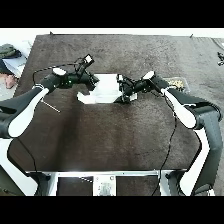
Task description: Fold the box and place the chain.
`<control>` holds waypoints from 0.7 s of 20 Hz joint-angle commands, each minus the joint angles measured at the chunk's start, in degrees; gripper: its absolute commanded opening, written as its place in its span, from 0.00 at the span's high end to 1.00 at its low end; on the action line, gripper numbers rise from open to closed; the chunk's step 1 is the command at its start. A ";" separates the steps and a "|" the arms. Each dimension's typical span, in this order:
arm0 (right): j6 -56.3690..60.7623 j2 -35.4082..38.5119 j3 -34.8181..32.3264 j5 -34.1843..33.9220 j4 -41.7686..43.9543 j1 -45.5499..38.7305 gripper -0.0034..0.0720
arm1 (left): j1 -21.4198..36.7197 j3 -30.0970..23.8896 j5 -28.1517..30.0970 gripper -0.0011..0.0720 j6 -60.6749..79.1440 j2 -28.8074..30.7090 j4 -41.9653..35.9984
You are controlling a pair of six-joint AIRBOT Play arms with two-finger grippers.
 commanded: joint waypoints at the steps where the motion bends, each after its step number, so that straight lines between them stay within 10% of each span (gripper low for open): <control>1: -0.07 -0.02 0.07 0.04 -0.09 0.07 0.46 | 1.22 1.18 -3.48 0.97 -0.46 -1.77 0.39; 14: -0.07 -0.02 0.07 0.02 -0.09 0.07 0.46 | 1.05 1.25 -8.15 0.97 -0.39 -4.50 3.15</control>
